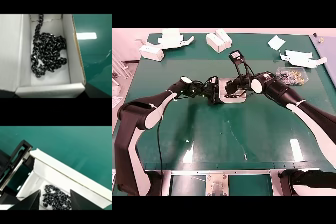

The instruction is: Fold the box and place the chain.

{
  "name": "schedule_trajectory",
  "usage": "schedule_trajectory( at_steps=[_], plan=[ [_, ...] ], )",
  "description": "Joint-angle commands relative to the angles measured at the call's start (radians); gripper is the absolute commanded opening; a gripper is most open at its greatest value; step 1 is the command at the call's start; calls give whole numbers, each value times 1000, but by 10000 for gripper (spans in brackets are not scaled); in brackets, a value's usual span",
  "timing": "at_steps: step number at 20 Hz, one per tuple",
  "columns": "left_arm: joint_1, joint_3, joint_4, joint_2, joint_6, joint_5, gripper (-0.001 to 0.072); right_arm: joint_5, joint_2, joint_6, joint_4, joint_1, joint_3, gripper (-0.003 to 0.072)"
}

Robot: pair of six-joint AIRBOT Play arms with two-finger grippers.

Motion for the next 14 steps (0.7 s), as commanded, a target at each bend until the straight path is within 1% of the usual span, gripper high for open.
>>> schedule_trajectory(
  at_steps=[1,4,6,8,10,12,14],
  plan=[
    [0,0,0,1,0,-2,545,67,40,3,-50,-39,8,448],
    [0,0,0,1,0,-2,545,194,83,139,-141,-176,2,447],
    [0,0,0,1,0,-3,545,197,84,229,-149,-299,-19,449],
    [0,0,0,1,0,-2,545,121,79,370,-145,-408,-71,449],
    [0,0,0,1,0,-2,545,-5,74,503,-145,-485,-146,449],
    [0,0,0,1,0,-2,545,-130,53,598,-138,-532,-211,449],
    [0,0,0,1,0,-2,545,-194,6,674,-138,-562,-234,449]
  ],
)
